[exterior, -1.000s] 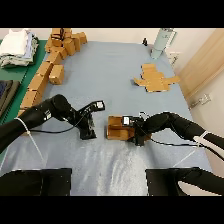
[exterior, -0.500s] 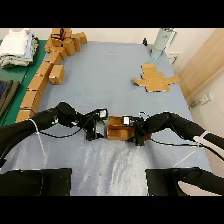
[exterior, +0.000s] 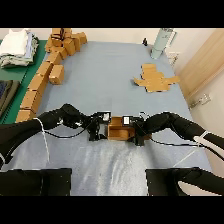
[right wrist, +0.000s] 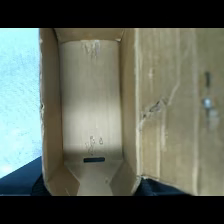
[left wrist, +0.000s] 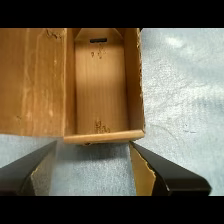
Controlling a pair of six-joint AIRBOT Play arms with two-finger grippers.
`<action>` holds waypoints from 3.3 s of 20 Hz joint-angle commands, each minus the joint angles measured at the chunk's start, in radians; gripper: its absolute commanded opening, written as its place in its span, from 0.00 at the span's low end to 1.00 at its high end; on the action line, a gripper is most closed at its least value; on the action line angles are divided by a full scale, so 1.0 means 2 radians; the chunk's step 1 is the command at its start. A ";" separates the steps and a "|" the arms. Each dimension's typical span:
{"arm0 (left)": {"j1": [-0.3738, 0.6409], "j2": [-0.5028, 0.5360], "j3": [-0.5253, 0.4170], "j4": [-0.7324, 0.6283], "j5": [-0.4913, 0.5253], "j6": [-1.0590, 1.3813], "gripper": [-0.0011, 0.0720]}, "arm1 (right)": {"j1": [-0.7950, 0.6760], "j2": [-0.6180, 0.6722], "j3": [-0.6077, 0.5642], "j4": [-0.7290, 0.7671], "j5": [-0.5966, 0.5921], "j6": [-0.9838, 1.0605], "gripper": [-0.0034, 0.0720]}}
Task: Fold the box.
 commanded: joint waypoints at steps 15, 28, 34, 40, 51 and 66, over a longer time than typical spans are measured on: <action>-0.011 0.008 0.003 0.068 0.002 -0.089 0.97 | 0.000 0.000 0.000 0.000 0.000 -0.001 0.82; -0.054 0.003 0.018 0.068 0.037 -0.134 0.97 | 0.000 0.000 0.000 0.000 0.000 -0.001 0.82; -0.056 -0.006 0.017 0.116 0.037 -0.195 0.97 | 0.001 0.000 0.000 0.000 0.000 -0.001 0.82; -0.060 -0.007 0.019 0.112 0.049 -0.201 0.97 | 0.000 0.000 0.000 0.000 0.000 -0.001 0.82; -0.060 -0.009 0.020 0.101 0.046 -0.198 0.64 | 0.000 0.000 0.000 0.000 0.000 -0.001 0.82; -0.060 -0.009 0.020 0.101 0.045 -0.182 0.98 | 0.000 0.000 0.000 0.000 0.000 -0.001 0.82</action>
